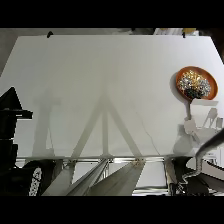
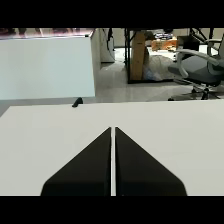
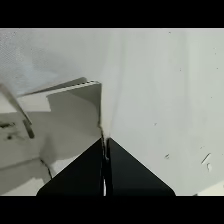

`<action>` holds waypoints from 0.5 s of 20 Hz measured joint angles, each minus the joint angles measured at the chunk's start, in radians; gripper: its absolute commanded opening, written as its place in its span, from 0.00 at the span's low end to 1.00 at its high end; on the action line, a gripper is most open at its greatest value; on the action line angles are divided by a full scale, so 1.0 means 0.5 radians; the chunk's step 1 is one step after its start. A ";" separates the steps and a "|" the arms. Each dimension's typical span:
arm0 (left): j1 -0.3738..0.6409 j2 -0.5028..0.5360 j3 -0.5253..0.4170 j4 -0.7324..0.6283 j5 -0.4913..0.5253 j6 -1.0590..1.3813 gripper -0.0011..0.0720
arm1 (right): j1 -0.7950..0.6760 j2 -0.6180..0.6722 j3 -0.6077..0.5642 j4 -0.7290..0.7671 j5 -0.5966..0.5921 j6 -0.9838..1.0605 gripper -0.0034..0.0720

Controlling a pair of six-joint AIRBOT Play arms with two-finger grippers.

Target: Fold the box and place the chain.

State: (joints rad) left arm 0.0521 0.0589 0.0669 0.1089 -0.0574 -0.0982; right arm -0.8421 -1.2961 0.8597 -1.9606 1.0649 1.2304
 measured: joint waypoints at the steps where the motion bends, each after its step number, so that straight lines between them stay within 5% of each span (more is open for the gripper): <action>1: 0.000 0.000 0.000 -0.001 0.000 0.000 0.05 | 0.001 -0.002 0.000 0.040 0.038 -0.021 0.07; 10: 0.000 0.000 0.000 0.000 0.000 -0.001 0.05 | 0.380 0.407 -0.021 0.614 0.351 -0.188 0.06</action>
State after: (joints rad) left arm 0.0521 0.0589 0.0669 0.1089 -0.0574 -0.0986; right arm -0.6521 -1.0924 0.8494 -1.6535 1.2404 1.1366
